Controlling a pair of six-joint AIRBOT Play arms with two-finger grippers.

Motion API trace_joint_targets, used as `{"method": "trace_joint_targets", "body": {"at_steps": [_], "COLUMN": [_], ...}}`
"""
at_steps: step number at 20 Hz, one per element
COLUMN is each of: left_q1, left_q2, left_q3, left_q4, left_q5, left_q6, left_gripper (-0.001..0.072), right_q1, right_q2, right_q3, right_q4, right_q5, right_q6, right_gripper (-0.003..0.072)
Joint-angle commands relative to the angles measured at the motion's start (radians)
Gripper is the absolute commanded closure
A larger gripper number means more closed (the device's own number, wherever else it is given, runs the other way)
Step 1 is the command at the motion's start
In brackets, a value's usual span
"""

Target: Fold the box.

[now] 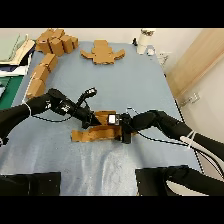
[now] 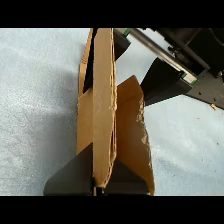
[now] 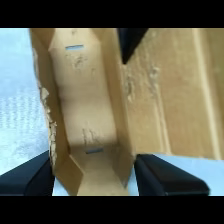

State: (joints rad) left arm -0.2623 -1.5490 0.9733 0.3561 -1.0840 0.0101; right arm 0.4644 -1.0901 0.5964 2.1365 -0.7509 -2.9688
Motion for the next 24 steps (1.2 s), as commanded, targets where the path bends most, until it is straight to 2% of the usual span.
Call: {"method": "trace_joint_targets", "body": {"at_steps": [1, 14, 20, 24], "left_q1": [0.000, 0.000, 0.000, 0.000], "left_q2": [0.001, 0.001, 0.001, 0.001], "left_q3": [0.000, 0.000, 0.000, 0.000], "left_q4": [0.000, 0.000, 0.000, 0.000], "left_q5": [0.000, 0.000, 0.000, 0.000], "left_q6": [0.000, 0.000, 0.000, 0.000], "left_gripper": [0.0696, 0.0696, 0.0695, 0.0696], "right_q1": [-0.013, -0.012, -0.010, -0.009], "right_q2": [-0.058, -0.054, -0.054, -0.057], "right_q3": [0.017, 0.017, 0.018, 0.017], "right_q4": [0.036, 0.014, 0.016, 0.019], "right_q5": [-0.040, -0.034, 0.066, 0.061], "right_q6": [-0.042, -0.034, -0.034, -0.034], "right_gripper": [-0.0023, -0.0018, -0.0017, -0.0017]}}
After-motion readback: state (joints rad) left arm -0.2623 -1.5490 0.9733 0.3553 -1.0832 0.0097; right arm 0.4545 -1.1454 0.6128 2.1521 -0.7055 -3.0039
